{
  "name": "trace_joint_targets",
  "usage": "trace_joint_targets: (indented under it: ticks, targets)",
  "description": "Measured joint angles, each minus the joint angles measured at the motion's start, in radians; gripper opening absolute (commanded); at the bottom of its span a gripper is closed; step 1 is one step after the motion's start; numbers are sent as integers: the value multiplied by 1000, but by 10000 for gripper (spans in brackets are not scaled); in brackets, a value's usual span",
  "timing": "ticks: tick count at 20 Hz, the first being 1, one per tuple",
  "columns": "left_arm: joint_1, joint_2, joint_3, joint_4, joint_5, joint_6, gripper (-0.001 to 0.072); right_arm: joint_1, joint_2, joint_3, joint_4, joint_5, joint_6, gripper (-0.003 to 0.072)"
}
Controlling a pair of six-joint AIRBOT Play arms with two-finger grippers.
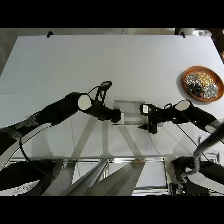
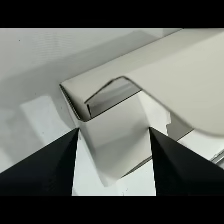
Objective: Fold the box and place the chain.
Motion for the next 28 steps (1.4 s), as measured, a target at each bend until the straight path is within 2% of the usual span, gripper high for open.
trace_joint_targets:
  ticks: [6, 12, 15, 19, 21, 24, 25, 26, 27, 28]
  targets:
    - [-45, -62, 113, 175, -123, -255, 491, 0, 0, 0, 0, 0, 0, 463]
    - [-73, -104, 180, 265, -179, -477, 486, 0, 0, 0, 0, 0, 0, 463]
    - [-102, -152, 239, 313, -237, -563, 409, 0, 0, 0, 0, 0, 0, 463]
    - [-134, -207, 304, 374, -332, -629, 408, 0, 0, 0, 0, 0, 0, 463]
    - [-144, -219, 318, 396, -356, -658, 380, 0, 0, 0, 0, 0, 0, 463]
    - [-148, -231, 326, 423, -370, -701, 379, 0, 0, 0, 0, 0, 0, 463]
    - [-148, -235, 328, 430, -367, -712, 357, 0, 0, 0, 0, 0, 0, 463]
    - [-147, -239, 329, 435, -362, -719, 285, 0, 0, 0, 0, 0, 0, 463]
    - [-147, -243, 330, 439, -360, -724, 166, 0, 0, 0, 0, 0, 0, 463]
    - [-146, -245, 330, 440, -357, -723, 137, 0, 0, 0, 1, 0, 0, 463]
